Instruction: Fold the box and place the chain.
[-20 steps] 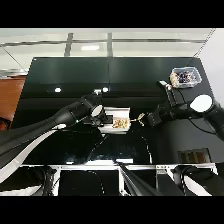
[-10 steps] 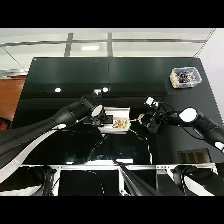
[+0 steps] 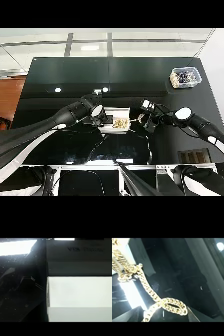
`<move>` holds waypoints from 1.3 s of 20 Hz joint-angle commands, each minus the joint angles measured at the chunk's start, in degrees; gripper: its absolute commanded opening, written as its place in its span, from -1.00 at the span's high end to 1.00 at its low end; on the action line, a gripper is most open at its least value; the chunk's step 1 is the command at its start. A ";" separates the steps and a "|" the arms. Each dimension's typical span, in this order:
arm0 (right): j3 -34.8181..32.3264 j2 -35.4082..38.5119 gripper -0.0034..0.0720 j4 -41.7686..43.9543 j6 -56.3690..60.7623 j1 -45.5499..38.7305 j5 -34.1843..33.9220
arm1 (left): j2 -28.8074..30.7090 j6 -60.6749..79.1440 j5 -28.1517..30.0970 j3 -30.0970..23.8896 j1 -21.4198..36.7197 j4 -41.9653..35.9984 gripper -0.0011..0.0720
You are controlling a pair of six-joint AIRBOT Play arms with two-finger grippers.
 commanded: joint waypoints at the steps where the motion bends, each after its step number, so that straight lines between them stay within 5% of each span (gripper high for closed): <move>1: 0.07 -0.66 -0.94 0.94 -1.49 0.02 -2.27 | 0.02 0.00 0.02 0.00 0.00 0.00 0.89; 10: 0.07 -2.14 -0.93 0.98 -0.59 0.02 -4.26 | 0.02 0.00 0.02 0.00 0.00 0.00 0.89; 11: 0.07 -2.14 -0.57 1.01 -0.31 0.02 -4.13 | 0.02 0.00 0.02 0.00 0.00 0.00 0.89; 13: 0.07 -2.14 -0.47 1.05 -0.02 0.02 -4.13 | 0.02 0.00 0.02 0.00 0.00 0.00 0.89; 16: 0.07 -2.12 0.88 1.05 1.20 0.02 -3.37 | 0.02 0.02 0.02 0.00 0.00 0.02 0.89; 22: 1.20 3.76 0.88 -0.48 15.89 -0.15 -0.44 | 0.02 0.00 0.02 0.00 0.00 0.00 0.89; 26: 4.44 14.14 0.88 -4.83 26.99 -0.17 9.05 | 0.02 0.00 0.11 0.00 0.00 0.02 0.89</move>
